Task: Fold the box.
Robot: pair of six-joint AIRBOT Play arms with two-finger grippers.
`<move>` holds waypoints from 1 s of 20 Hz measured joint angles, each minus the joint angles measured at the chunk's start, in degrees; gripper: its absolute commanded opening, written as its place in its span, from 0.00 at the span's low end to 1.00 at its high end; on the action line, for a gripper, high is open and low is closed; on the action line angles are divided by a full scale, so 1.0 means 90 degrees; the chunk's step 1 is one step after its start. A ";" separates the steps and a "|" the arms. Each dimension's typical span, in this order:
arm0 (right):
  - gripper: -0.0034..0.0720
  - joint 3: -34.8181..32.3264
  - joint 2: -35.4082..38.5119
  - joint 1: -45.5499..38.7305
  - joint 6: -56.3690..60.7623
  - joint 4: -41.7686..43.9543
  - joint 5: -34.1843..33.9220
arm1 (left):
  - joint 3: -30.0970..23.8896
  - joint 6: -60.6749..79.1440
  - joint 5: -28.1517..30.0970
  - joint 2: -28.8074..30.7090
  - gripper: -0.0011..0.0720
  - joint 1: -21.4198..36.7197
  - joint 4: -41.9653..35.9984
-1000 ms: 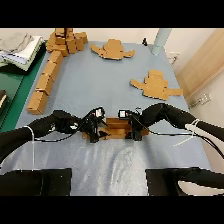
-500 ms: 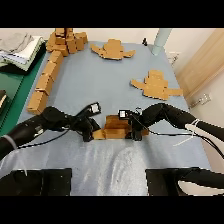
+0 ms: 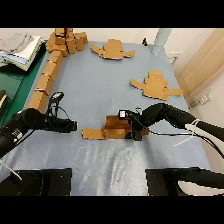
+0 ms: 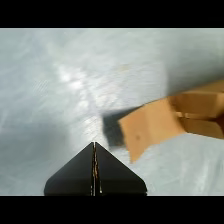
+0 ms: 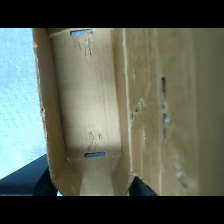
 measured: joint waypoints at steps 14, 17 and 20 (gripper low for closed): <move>0.65 0.0000 0.0000 0.0000 0.0000 0.0000 0.0000 | -0.0265 -0.1139 0.1350 -0.0940 0.03 -0.1814 -0.0775; 0.65 0.0000 0.0000 0.0000 0.0000 0.0000 0.0000 | -0.0223 -0.1105 0.1681 -0.1001 0.03 -0.2164 -0.1078; 0.65 0.0000 0.0000 0.0000 0.0000 0.0000 0.0000 | -0.0097 -0.0886 0.1821 -0.1030 0.04 -0.2412 -0.1409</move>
